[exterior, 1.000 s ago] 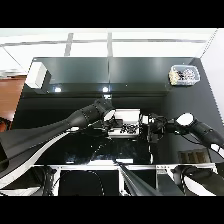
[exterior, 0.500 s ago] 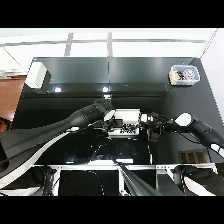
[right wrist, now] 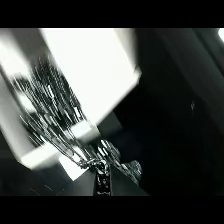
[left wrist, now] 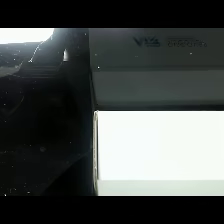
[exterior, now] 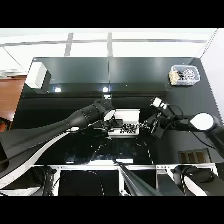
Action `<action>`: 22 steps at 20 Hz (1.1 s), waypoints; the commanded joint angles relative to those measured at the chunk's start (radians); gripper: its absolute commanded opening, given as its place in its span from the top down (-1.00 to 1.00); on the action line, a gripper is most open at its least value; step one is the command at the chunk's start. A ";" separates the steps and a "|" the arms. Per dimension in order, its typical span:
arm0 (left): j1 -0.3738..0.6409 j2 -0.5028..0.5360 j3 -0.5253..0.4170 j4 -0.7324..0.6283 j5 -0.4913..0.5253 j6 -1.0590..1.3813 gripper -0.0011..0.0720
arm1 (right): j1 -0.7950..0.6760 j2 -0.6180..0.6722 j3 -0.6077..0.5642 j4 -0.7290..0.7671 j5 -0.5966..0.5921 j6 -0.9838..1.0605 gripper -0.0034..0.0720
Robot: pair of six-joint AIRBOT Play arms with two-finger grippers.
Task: Fold the box and place the chain.
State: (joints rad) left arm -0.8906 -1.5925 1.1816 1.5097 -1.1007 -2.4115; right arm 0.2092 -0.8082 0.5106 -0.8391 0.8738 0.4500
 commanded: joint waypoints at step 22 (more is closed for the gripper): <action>0.000 0.000 0.000 0.000 -0.001 0.000 0.89 | 0.002 0.011 -0.116 -0.185 -0.185 0.136 -0.98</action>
State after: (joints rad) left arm -0.8906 -1.5925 1.1816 1.5097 -1.1011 -2.4115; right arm 0.2092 -0.7399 0.4576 -0.9718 0.7753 0.6975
